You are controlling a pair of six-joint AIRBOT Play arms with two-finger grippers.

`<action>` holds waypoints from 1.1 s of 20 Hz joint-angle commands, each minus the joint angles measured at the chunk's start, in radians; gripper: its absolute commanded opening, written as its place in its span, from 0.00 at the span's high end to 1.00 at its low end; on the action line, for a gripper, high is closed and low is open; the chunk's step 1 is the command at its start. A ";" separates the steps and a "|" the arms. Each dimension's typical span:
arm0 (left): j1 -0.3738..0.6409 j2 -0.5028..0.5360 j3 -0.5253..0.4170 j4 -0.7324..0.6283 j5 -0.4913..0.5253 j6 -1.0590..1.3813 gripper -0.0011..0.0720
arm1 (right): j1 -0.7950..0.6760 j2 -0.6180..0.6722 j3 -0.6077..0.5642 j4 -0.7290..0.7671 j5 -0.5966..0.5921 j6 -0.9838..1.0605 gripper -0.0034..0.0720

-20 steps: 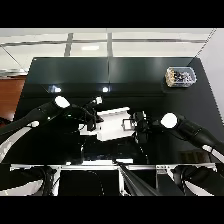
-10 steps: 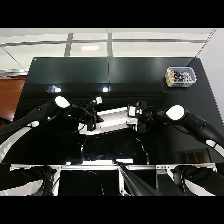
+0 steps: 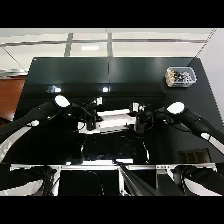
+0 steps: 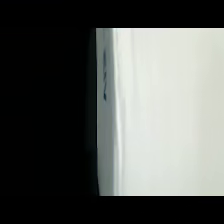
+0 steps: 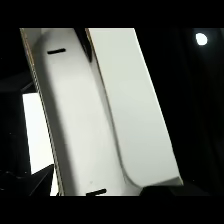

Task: Fold the box and place the chain.

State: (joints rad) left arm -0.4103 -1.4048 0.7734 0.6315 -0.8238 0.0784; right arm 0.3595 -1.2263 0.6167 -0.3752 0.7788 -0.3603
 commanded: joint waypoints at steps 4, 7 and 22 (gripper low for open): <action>0.000 0.001 0.010 0.035 0.003 0.011 0.95 | 0.025 -0.036 -0.023 -0.075 -0.013 -0.014 0.03; 0.000 0.001 0.010 0.035 0.003 0.011 0.95 | 0.031 -0.060 -0.023 -0.069 -0.023 -0.015 0.03; -0.001 0.001 0.010 0.034 0.003 0.011 0.95 | 0.081 -0.099 0.000 -0.132 -0.110 0.095 0.08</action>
State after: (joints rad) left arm -0.4107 -1.4044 0.7830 0.6651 -0.8192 0.0883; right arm 0.4362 -1.3205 0.6109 -0.4965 0.6834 -0.2905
